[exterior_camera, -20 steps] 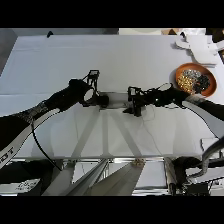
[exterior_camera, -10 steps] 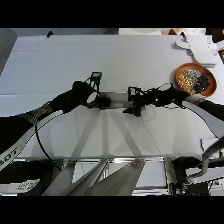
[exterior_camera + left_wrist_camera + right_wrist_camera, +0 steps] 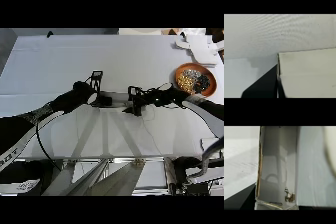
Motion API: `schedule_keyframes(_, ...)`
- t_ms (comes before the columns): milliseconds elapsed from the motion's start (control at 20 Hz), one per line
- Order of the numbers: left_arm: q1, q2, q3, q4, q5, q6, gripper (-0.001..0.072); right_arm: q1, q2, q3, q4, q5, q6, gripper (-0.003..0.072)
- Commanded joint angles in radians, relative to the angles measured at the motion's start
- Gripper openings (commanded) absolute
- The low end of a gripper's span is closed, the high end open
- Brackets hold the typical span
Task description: Fold the box and place the chain.
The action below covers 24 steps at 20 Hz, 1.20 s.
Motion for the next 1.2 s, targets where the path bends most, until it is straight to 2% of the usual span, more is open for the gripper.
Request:
schedule_keyframes(0, 0.0, 0.002, 0.001, -0.021, -0.012, -0.003, 0.0356, 0.0, 0.0, 0.001, 0.002, 0.002, 0.002, 0.0359)
schedule_keyframes(50, 0.002, 0.003, 0.001, -0.028, -0.022, 0.003, 0.0612, 0.0, 0.0, 0.001, 0.002, 0.002, 0.002, 0.0359)
schedule_keyframes(100, 0.003, 0.007, 0.001, -0.028, -0.048, 0.008, 0.0697, 0.0, 0.0, 0.001, 0.002, 0.002, 0.002, 0.0359)
schedule_keyframes(400, 0.004, 0.118, 0.001, -0.081, -0.212, 0.304, 0.07, 0.0, 0.0, 0.001, 0.002, 0.002, 0.002, 0.0359)
schedule_keyframes(600, 0.066, 0.236, 0.001, -0.322, -0.29, 0.589, 0.07, 0.0, 0.0, 0.001, 0.002, 0.002, 0.002, 0.0359)
schedule_keyframes(750, 0.141, 0.286, 0.0, -0.468, -0.333, 0.838, 0.07, 0.0, 0.0, 0.001, 0.002, 0.002, 0.002, 0.0359)
schedule_keyframes(950, 0.276, 0.292, -0.032, -0.534, -0.33, 1.255, 0.0699, 0.0, 0.0, 0.001, 0.002, 0.002, 0.002, 0.0359)
schedule_keyframes(1150, 0.453, 0.271, -0.145, -0.697, -0.26, 1.805, 0.07, 0.0, 0.0, 0.001, 0.002, 0.002, 0.002, 0.0359)
